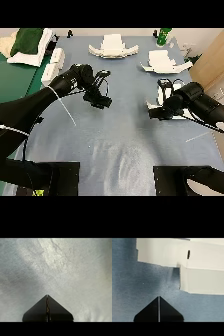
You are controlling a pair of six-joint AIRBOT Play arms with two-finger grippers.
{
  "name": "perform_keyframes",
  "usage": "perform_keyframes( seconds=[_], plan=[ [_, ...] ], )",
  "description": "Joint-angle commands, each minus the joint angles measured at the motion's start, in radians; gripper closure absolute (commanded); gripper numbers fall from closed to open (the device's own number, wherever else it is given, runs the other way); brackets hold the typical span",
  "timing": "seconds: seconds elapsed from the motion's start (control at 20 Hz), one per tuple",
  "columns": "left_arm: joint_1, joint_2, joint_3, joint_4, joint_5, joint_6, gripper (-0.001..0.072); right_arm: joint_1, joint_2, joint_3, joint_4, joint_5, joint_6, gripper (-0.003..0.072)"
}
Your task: Fold the box.
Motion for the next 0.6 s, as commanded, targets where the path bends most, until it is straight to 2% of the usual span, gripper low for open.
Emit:
perform_keyframes(
  seconds=[0.0,0.55],
  plan=[
    [0.000,0.000,0.000,0.000,0.000,0.000,0.0696,0.002,0.000,0.001,0.001,0.000,0.000,0.0669],
    [0.000,0.000,0.000,0.001,0.001,0.000,0.0696,0.002,-0.001,0.001,0.003,0.007,0.001,0.0669]
  ],
)
